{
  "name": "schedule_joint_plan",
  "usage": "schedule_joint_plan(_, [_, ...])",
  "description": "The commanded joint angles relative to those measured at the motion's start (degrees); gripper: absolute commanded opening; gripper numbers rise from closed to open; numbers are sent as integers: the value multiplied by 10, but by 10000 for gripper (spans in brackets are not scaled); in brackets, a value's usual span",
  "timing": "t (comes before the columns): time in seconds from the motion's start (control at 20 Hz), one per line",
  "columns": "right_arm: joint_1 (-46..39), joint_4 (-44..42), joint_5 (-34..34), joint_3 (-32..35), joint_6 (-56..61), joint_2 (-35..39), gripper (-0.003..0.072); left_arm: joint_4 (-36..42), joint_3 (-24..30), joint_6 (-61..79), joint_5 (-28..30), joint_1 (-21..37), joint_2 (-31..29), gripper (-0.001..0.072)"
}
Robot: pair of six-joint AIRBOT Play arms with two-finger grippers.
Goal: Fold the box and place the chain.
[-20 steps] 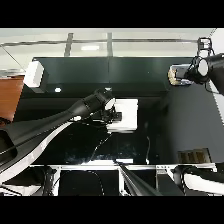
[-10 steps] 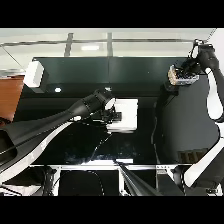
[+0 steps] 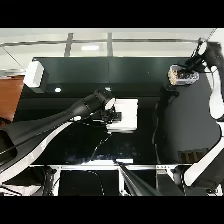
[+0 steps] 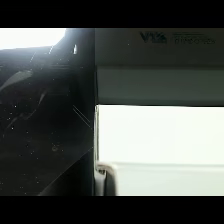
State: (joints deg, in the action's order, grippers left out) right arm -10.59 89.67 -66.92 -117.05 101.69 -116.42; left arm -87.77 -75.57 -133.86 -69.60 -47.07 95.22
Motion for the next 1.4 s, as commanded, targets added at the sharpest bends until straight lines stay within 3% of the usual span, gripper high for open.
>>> schedule_joint_plan(0.0, [-4,-11,-31,-2,-57,76,15,0,0,0,1,0,0,25])
schedule_joint_plan(0.25, [-3,-15,-37,-2,-97,213,15,0,0,0,-1,0,0,25])
schedule_joint_plan(0.45, [3,-98,-98,5,-125,331,15,0,0,0,-1,0,0,25])
schedule_joint_plan(0.8, [91,-156,-194,150,-168,556,15,2,0,0,1,0,0,25])
schedule_joint_plan(0.95, [121,-277,-283,165,-190,597,15,2,0,0,1,0,0,25])
schedule_joint_plan(1.05, [161,-355,-304,171,-199,606,15,2,0,0,1,0,0,25])
schedule_joint_plan(1.2, [235,-374,-282,185,-196,606,15,2,0,0,1,0,0,25])
schedule_joint_plan(1.35, [291,-374,-223,240,-193,606,15,2,0,0,1,0,0,25])
